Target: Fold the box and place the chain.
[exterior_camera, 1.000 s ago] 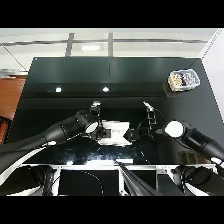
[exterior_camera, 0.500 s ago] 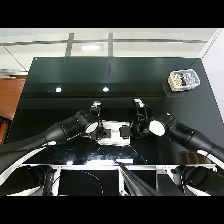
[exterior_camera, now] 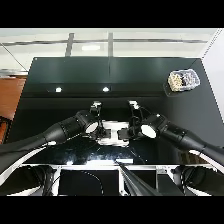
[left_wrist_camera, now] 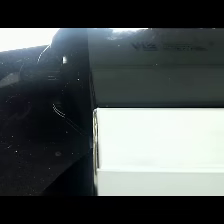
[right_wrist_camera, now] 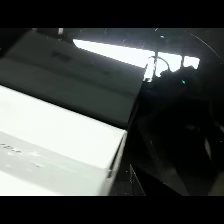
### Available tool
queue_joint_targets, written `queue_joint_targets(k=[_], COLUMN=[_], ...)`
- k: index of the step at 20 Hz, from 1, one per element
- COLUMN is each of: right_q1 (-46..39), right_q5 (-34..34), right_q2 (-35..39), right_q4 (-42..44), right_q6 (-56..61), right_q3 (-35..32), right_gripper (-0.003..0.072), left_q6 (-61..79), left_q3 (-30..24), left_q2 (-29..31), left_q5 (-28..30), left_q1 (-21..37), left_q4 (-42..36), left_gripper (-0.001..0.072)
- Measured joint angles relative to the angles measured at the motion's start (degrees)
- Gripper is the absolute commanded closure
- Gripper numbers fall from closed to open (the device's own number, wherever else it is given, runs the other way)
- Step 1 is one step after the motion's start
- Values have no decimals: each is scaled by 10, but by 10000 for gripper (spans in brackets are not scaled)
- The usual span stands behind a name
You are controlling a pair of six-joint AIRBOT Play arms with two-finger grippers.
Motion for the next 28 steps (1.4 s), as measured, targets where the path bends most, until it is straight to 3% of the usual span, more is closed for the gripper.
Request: queue_joint_targets(k=[2, 3, 12, 26, 28], right_q1=[17, 23, 40, 41, 41], right_q5=[15, 25, 95, 79, 74], right_q2=[-18, -26, -69, -98, -99], right_q4=[-30, -48, -101, -92, -90], right_q6=[32, 52, 139, 151, 151], right_q3=[22, 32, 74, 76, 76], right_gripper=[469, 489, 488, 489, 614], left_q6=[0, -1, 0, -1, -1], left_q3=[0, 0, 0, 0, 0], left_q2=[0, 0, 0, 0, 0], left_q5=[0, 0, 1, 0, 0], left_q1=[0, 0, 0, 0, 0], left_q4=[0, 0, 0, 0, 0], left_gripper=[675, 675, 675, 675, 675])
